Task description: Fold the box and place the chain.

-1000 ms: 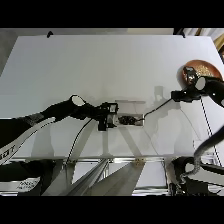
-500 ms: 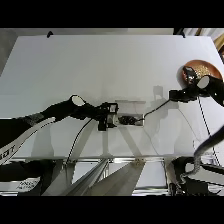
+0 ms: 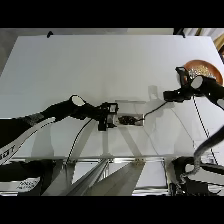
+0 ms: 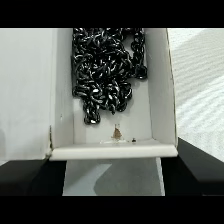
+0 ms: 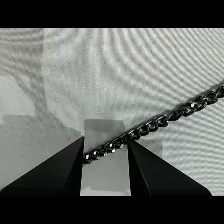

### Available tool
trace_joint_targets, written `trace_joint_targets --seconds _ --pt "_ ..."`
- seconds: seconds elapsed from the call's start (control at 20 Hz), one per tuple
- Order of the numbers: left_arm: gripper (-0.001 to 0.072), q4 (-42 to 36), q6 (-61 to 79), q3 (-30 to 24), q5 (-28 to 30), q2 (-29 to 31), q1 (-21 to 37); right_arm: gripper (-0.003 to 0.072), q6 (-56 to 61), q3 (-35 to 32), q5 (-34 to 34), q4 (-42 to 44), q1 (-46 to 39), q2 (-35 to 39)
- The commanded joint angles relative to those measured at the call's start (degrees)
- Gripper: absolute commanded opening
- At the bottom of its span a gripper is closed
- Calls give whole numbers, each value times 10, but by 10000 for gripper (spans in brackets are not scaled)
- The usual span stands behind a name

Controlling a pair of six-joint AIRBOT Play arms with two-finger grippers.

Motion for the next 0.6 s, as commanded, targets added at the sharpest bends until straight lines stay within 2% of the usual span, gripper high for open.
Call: trace_joint_targets --seconds 0.0,0.55 --pt "256 0 0 0 0 0 0 271 16 0 17 -32 7 -3" --pt "256 0 0 0 0 0 0 270 10 0 40 -43 7 15"
